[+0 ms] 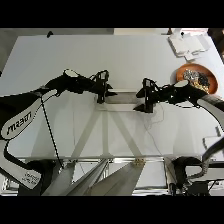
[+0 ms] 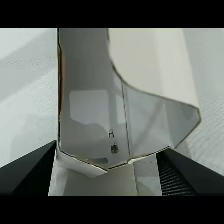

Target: Fold the box and place the chain.

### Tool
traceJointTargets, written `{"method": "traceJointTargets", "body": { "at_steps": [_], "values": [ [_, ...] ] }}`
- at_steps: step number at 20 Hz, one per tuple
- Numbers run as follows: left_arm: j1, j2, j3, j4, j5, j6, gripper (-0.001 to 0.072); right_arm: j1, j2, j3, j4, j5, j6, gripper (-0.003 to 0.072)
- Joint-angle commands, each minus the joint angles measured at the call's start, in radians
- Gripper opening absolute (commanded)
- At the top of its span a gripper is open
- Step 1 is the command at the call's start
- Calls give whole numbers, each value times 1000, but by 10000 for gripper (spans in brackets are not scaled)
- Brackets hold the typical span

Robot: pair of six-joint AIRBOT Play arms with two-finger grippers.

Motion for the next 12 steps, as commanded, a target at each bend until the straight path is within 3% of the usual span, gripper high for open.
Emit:
{"method": "traceJointTargets", "body": {
  "at_steps": [1,12],
  "values": [
    [1,0,0,0,1,0,16,1,-24,0,54,2,-17,667],
    [1,0,0,0,1,0,16,40,-62,0,20,14,-18,667]
  ]
}}
